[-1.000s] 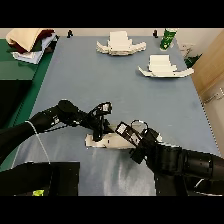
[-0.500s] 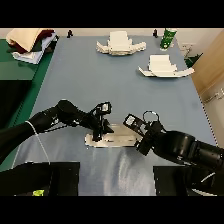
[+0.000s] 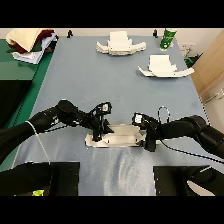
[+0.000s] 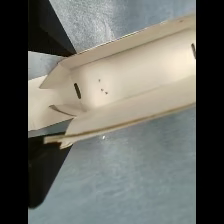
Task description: Fold the box.
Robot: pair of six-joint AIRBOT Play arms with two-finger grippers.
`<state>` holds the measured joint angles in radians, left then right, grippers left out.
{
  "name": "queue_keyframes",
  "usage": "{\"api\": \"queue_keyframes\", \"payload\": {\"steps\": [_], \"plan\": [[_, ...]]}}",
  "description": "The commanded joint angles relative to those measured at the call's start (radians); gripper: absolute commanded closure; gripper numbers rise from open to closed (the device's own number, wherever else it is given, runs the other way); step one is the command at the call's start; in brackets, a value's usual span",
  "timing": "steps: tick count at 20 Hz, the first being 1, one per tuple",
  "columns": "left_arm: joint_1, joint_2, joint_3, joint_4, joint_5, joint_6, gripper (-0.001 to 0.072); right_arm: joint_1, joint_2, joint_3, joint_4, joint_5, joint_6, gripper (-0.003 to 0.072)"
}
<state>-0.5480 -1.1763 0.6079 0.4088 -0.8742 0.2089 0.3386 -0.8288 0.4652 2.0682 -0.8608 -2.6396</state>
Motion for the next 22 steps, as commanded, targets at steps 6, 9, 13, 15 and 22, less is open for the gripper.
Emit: {"api": "queue_keyframes", "payload": {"steps": [6,9,13,15,22], "plan": [[-0.001,-0.001,0.000,0.000,0.002,0.000,0.0696,-0.046,-0.037,-0.001,0.047,-0.024,-0.166,-0.0029],[-0.001,-0.001,0.000,0.000,0.001,0.000,0.0696,-0.045,-0.047,-0.002,0.061,-0.045,-0.162,-0.0028],[-0.001,-0.001,0.000,0.000,0.002,0.000,0.0696,-0.045,-0.093,-0.005,0.066,-0.018,-0.233,-0.0028],[-0.001,-0.001,0.000,0.000,0.001,0.000,0.0696,-0.045,-0.116,-0.005,0.086,-0.006,-0.264,-0.0016],[-0.001,-0.001,0.000,0.000,0.001,0.000,0.0696,-0.045,-0.178,-0.006,0.094,0.019,-0.330,0.0049]]}}
